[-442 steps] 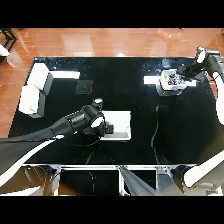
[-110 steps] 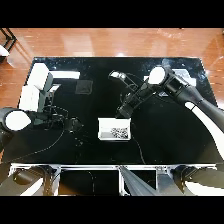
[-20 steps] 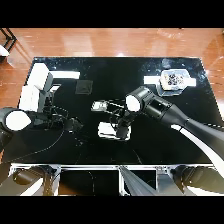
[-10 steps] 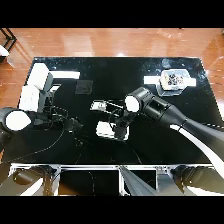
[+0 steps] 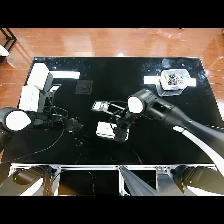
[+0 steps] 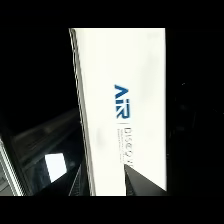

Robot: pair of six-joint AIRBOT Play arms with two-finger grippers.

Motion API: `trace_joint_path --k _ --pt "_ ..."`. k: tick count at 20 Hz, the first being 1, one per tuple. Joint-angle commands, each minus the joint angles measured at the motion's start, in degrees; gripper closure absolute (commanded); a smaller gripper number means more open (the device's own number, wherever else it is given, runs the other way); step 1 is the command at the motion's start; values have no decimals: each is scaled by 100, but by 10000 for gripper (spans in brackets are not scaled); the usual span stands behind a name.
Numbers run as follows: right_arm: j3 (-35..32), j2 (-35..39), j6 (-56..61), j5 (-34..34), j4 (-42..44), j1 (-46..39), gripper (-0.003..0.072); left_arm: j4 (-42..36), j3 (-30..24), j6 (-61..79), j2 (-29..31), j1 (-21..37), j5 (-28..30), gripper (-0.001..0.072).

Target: Fold the box and place the chain.

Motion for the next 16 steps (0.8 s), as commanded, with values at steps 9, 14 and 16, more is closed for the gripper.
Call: trace_joint_path --k 9,14,16 --pt "-2830 2168 1845 -1292 3722 -1773 667 -2 -4 22 -2 0 61 79" --pt "-3501 1943 1847 -3215 4776 -1084 667 -22 -4 26 -4 0 267 79" --pt "-3501 1790 1845 -3394 4931 -1021 667 -22 -4 42 -4 0 299 79"
